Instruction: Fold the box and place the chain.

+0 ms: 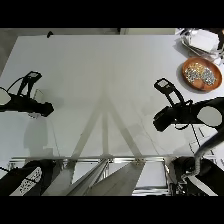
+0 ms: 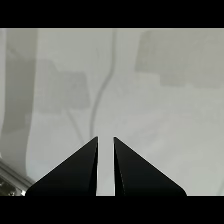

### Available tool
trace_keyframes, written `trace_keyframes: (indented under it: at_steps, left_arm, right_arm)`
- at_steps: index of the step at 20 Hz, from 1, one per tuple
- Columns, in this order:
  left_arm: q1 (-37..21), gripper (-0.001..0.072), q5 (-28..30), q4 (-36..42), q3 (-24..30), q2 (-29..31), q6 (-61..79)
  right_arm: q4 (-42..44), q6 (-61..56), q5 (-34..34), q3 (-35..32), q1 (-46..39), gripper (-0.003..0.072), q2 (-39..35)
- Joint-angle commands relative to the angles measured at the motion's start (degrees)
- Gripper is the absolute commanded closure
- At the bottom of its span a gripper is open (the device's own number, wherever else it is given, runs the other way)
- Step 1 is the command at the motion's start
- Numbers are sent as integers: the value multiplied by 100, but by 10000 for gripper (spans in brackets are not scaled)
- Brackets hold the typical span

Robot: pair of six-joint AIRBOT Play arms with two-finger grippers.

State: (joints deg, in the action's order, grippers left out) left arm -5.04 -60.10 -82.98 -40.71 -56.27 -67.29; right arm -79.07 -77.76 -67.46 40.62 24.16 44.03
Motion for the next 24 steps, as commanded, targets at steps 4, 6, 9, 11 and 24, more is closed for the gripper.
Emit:
trace_keyframes:
  at_steps: [4, 6, 9, 11, 24]
  left_arm:
    - [-273, 20, 52, -1029, -911, -273, -1078]
    - [-553, 18, -101, -999, -1082, -575, -1034]
    - [-927, 13, -122, -896, -1097, -944, -907]
    - [-1084, 9, -90, -918, -1097, -1123, -903]
    - [-1141, 5, 398, -975, -1097, -1569, -898]
  right_arm:
    - [0, 0, 0, 2, 0, 576, -4]
    - [0, 0, 0, 2, 0, 576, -4]
    - [0, -2, 0, 2, 0, 576, -4]
    - [0, 0, 0, 2, 0, 576, -4]
    - [0, 0, 0, 2, 0, 576, -4]
